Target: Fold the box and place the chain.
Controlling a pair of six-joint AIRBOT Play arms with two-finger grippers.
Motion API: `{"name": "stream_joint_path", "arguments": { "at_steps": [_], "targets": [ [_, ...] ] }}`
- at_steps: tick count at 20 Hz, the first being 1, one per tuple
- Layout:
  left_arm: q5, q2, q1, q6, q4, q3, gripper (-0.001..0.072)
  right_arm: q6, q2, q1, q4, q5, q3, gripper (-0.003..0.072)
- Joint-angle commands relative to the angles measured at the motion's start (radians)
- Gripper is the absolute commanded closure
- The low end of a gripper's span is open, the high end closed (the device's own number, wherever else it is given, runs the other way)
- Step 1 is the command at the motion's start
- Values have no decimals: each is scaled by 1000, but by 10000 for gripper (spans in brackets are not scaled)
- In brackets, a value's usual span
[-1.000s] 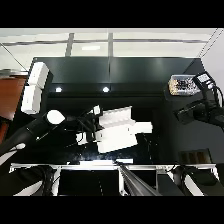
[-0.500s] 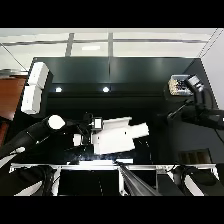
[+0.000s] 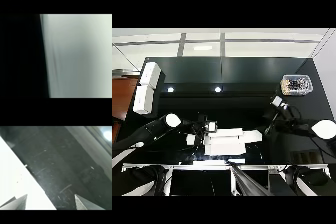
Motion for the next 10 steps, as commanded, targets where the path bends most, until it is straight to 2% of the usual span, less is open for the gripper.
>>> {"name": "stream_joint_path", "arguments": {
  "at_steps": [1,6,10],
  "targets": [
    [0,-31,0,9,-5,1,678,-61,-27,81,-1,-51,-27,-3],
    [2,-29,1,9,-5,2,678,-66,-77,97,-47,-19,-37,-2],
    [1,-27,32,0,-6,11,678,-161,-92,97,-42,113,-43,-2]
  ]
}}
